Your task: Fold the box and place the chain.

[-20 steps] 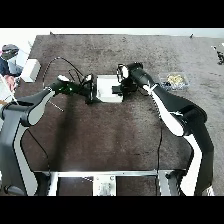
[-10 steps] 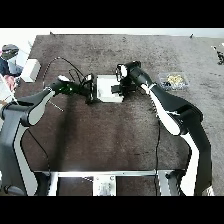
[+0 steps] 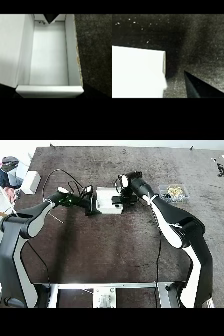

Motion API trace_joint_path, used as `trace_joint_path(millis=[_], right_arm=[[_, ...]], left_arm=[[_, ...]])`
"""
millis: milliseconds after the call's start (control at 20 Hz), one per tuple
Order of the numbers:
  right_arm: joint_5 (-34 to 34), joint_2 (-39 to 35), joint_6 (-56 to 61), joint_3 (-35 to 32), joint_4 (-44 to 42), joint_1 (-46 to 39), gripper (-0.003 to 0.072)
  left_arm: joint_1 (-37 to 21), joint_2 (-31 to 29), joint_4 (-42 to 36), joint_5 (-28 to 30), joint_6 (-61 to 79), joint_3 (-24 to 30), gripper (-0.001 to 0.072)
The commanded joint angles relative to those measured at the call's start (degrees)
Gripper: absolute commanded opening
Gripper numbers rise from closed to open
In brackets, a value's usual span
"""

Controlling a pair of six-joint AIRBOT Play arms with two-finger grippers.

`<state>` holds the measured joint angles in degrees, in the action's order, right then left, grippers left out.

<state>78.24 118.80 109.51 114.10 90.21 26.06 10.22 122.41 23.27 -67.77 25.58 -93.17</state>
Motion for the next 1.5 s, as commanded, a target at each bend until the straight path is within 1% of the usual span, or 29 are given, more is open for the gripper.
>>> trace_joint_path(millis=[0,150,300,450,500,550,600,650,700,750,800,900,1050,1250,1400,1450], right_arm=[[-0.1,-0.5,-0.5,0.0,-1.1,0.0,0.054],[0.8,-3.1,-6.5,0.0,-2.2,0.0,0.054],[0.8,-9.4,-14.4,0.0,-1.9,-0.7,0.054],[-1.2,-17.0,-20.0,0.0,-0.1,-4.3,0.0538],[-1.7,-18.9,-21.3,0.0,1.0,-6.3,0.0462],[-1.9,-20.3,-22.9,0.0,1.3,-9.0,0.0239],[-2.1,-21.2,-24.0,0.0,1.3,-12.2,0.0207],[-2.1,-21.4,-23.5,0.0,1.2,-15.5,0.0395],[-2.1,-21.3,-23.6,-0.3,1.1,-19.2,0.0474],[-2.8,-21.2,-23.6,-1.6,1.0,-22.5,0.0413],[-4.2,-21.2,-23.5,-3.2,0.9,-25.9,0.0301],[-7.4,-20.5,-23.4,-6.2,-2.5,-31.5,0.0297],[-11.1,-17.6,-24.2,-8.4,-7.1,-36.0,0.0295],[-13.7,-12.3,-26.4,-8.4,-8.6,-36.1,0.0296],[-13.6,-9.0,-26.6,-8.4,-8.4,-35.9,0.0294],[-13.6,-8.2,-27.5,-8.4,-8.7,-35.7,0.0231]], left_arm=[[0.0,0.0,0.0,-0.2,0.0,0.0,0.0469],[0.0,0.0,0.0,-0.2,0.0,0.0,0.0469],[0.0,0.0,0.0,-0.2,0.0,0.0,0.0469],[0.0,0.0,0.0,-0.2,0.0,0.0,0.047],[0.0,0.0,0.0,-0.2,0.0,0.0,0.0469],[0.0,0.0,0.0,-0.2,0.0,0.0,0.0469],[0.0,0.0,0.0,-0.2,0.0,0.0,0.0469],[0.0,0.0,0.0,-0.2,0.0,0.0,0.0469],[0.0,0.0,0.0,-0.2,0.0,0.0,0.047],[0.0,0.0,0.0,-0.2,0.0,0.0,0.0469],[0.0,0.0,0.0,-0.2,0.0,0.0,0.047],[0.0,0.0,0.0,-0.2,0.0,0.0,0.0469],[0.0,0.0,0.0,-0.2,0.0,0.0,0.0469],[0.0,0.0,0.0,-0.2,0.0,0.0,0.0469],[0.0,0.0,0.0,-0.2,0.0,0.0,0.047],[0.0,0.0,0.0,-0.2,0.0,0.0,0.0469]])
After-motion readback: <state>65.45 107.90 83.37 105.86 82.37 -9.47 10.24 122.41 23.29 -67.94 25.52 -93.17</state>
